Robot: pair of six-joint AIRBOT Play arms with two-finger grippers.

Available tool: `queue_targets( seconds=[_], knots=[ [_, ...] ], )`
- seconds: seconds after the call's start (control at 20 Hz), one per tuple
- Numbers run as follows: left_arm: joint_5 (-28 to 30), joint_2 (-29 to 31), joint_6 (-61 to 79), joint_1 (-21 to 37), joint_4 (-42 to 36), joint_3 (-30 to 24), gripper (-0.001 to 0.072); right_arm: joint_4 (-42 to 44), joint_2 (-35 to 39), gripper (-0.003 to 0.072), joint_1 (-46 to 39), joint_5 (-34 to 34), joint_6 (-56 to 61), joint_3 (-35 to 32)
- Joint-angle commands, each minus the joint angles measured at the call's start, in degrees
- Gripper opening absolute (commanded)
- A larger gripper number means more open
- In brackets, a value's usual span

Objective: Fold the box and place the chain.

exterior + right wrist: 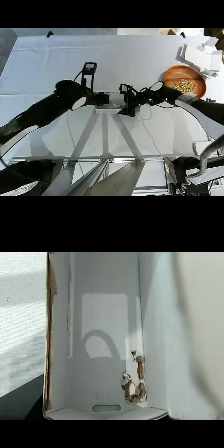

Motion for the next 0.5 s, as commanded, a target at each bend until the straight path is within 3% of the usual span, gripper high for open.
queue_targets(
  seconds=[0.0, 0.25, 0.35, 0.45],
  knots=[
    [-0.02, 4.76, 8.04, 0.07, 0.09, 0.04, 0.0366, -0.04, 0.04, 0.0495, 0.02, 0.00, -0.02, 0.04],
    [-1.05, 8.90, 33.68, 5.66, -4.09, 0.04, 0.0366, -0.04, 0.02, 0.0495, 0.02, 0.00, -0.02, 0.04],
    [-3.82, 8.63, 51.15, 11.72, -12.68, -0.02, 0.0383, -0.04, 0.02, 0.0495, 0.02, 0.00, -0.02, 0.04],
    [-6.99, 7.87, 71.14, 18.93, -25.49, -0.26, 0.0475, -0.04, 0.04, 0.0495, 0.02, 0.00, -0.02, 0.04]
  ],
)
